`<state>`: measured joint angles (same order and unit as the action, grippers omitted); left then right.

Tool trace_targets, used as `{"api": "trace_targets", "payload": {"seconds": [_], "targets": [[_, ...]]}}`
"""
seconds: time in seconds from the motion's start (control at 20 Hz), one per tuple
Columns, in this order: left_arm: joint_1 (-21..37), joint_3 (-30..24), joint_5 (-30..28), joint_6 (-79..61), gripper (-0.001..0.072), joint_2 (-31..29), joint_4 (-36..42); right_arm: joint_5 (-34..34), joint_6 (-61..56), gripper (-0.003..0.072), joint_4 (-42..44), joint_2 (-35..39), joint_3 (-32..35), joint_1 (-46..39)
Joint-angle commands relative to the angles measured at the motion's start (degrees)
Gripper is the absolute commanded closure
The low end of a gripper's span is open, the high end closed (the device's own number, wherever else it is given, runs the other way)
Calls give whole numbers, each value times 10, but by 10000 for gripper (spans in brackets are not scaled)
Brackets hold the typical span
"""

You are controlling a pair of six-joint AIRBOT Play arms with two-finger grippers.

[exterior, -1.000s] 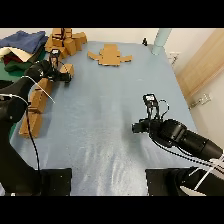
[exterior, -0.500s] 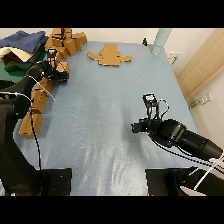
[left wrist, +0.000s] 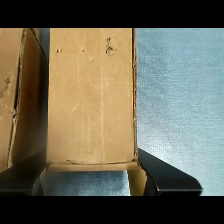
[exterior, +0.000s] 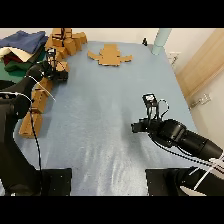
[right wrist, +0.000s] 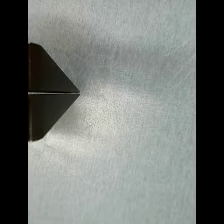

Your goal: Fold the box.

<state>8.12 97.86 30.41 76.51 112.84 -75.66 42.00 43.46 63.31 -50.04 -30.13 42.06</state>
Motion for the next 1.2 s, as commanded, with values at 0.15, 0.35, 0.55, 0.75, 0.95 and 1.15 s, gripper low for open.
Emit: {"api": "trace_targets", "payload": {"seconds": [0.15,0.35,0.55,0.75,0.95,1.15], "targets": [[1,0,-1,0,295,0,0,-11,0,681,-1,0,0,0],[1,0,20,0,198,4,-3,-11,0,681,-1,0,0,0],[2,0,37,0,176,7,-7,-11,0,681,-1,0,0,0],[2,0,42,0,75,7,-7,-11,0,681,-1,0,0,0],[5,6,85,0,9,7,-7,-11,0,681,-1,0,0,0],[17,38,199,0,9,7,-11,-11,0,681,-1,0,0,0]]}}
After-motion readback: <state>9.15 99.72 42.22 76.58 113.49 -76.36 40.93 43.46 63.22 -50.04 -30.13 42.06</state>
